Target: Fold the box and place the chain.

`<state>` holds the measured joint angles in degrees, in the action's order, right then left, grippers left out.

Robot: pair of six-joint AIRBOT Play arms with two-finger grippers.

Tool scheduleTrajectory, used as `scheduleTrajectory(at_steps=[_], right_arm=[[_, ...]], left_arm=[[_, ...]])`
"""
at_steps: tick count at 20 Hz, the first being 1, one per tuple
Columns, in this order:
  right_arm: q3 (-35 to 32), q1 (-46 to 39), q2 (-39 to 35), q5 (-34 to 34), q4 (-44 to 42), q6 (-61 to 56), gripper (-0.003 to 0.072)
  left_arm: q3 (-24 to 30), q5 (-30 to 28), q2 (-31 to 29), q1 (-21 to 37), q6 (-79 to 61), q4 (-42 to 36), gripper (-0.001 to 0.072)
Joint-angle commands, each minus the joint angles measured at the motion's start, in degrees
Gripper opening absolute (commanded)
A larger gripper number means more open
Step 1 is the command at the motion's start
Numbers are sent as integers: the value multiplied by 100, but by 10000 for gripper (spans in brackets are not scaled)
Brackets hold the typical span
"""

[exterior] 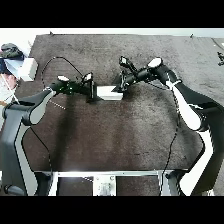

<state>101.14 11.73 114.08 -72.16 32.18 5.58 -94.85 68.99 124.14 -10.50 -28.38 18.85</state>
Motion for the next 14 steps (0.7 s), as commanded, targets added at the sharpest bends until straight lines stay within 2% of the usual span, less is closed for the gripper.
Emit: scheduleTrajectory(at_steps=[1, 5, 8, 11, 12, 14], right_arm=[[-9, 39, 22, 210, 15, 225, 465], [-7, 94, 20, 361, 85, 262, 465], [-7, 85, -101, -26, 85, 98, 464], [-17, -28, -330, -485, 411, -739, 460], [-118, -105, -378, -468, 313, -695, 402], [-404, -157, -411, 7, -72, -273, 402]], left_arm=[[-2, -2, -2, 2, -2, 2, 353], [-2, -2, -2, 2, -2, 2, 352], [-2, -2, -2, 2, -2, 2, 353], [-2, -2, -2, 2, -2, 4, 352], [-2, 0, -2, 2, -2, 2, 353], [-2, 0, -2, 2, -2, 2, 353]])
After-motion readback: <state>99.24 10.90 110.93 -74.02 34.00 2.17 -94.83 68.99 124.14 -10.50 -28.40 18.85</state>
